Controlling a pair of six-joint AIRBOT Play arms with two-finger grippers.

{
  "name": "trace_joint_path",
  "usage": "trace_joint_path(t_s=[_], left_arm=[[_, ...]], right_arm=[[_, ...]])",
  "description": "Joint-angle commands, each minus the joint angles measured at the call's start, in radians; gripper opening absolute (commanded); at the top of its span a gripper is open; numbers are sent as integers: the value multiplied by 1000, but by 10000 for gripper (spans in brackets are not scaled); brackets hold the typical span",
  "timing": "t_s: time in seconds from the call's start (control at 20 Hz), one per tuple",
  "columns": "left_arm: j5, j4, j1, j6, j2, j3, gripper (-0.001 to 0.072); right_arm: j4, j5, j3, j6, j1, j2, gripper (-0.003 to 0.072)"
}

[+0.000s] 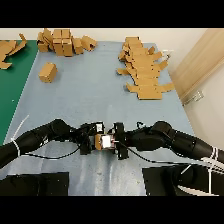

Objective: Fold the box.

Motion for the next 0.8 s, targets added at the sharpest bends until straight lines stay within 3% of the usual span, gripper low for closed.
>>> trace_joint_path(t_s=[0.0,0.2,0.75], left_arm=[[0,0,1,0,0,0,474],[0,0,1,0,0,0,474],[0,0,1,0,0,0,474]], right_arm=[[-75,15,1,18,24,-8,460],[-152,56,1,71,24,-11,458],[-100,53,0,71,27,-11,457]])
